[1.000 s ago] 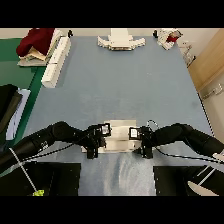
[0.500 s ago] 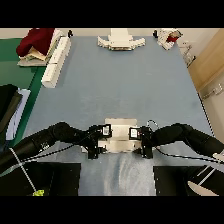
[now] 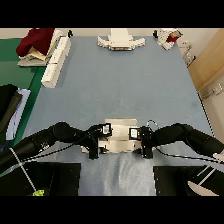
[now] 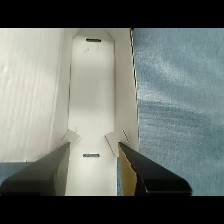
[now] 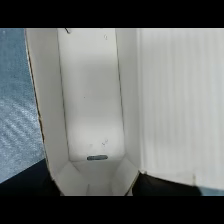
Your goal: Fold the box.
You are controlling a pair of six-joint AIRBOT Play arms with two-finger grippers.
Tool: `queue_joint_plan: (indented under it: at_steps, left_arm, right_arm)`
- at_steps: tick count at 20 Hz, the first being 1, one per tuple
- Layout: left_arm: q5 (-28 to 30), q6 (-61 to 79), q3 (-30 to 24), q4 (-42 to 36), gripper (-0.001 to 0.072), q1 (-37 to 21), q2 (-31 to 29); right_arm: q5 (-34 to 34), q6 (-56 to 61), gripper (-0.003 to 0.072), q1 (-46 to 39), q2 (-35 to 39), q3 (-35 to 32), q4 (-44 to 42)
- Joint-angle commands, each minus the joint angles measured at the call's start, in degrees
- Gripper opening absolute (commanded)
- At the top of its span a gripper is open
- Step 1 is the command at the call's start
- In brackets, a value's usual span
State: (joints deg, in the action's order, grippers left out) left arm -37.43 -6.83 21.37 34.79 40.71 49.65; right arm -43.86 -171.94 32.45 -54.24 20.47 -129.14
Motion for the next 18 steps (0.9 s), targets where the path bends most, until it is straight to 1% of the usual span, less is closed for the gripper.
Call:
queue_joint_plan:
  at_steps: [1,7,8,9,10,12,13,14,16,18]
  left_arm:
    - [-0.04,0.0,0.04,-0.09,0.0479,0.02,0.04]
    - [-0.04,-0.04,0.04,-0.07,0.0472,0.02,0.04]
    - [-0.04,-0.04,0.04,-0.04,0.0342,0.02,0.04]
    - [-0.07,-0.04,0.07,0.13,0.0163,0.02,0.02]
    - [-0.17,-0.11,0.07,0.13,0.0101,0.02,0.02]
    - [-0.31,-0.74,0.07,0.13,0.0094,0.02,-0.15]
    - [-0.59,-0.79,0.09,0.63,0.0014,0.02,-0.44]
    - [-0.7,-2.19,0.11,1.73,0.0014,0.02,-0.7]
    - [-0.96,-7.28,0.17,6.36,0.0014,-0.02,-1.62]
    - [-2.47,-13.57,0.26,11.32,0.0014,-0.04,-3.65]
  right_arm:
    - [0.07,0.02,0.0529,0.04,0.04,0.04,-0.04]
    - [0.07,0.02,0.0529,0.04,0.04,0.04,-0.04]
    - [0.07,0.02,0.0529,0.04,0.04,0.04,-0.04]
    - [0.09,0.02,0.0529,0.04,0.04,0.04,-0.04]
    - [0.09,0.02,0.0529,0.04,0.04,0.04,-0.04]
    - [0.07,0.02,0.0529,0.04,0.04,0.04,-0.04]
    - [0.07,0.02,0.0529,0.04,0.04,0.04,-0.04]
    - [0.09,0.02,0.0529,0.04,0.04,0.04,-0.04]
    - [0.07,0.02,0.0529,0.04,0.04,0.04,-0.04]
    - [0.09,0.02,0.0529,0.04,0.04,0.04,-0.04]
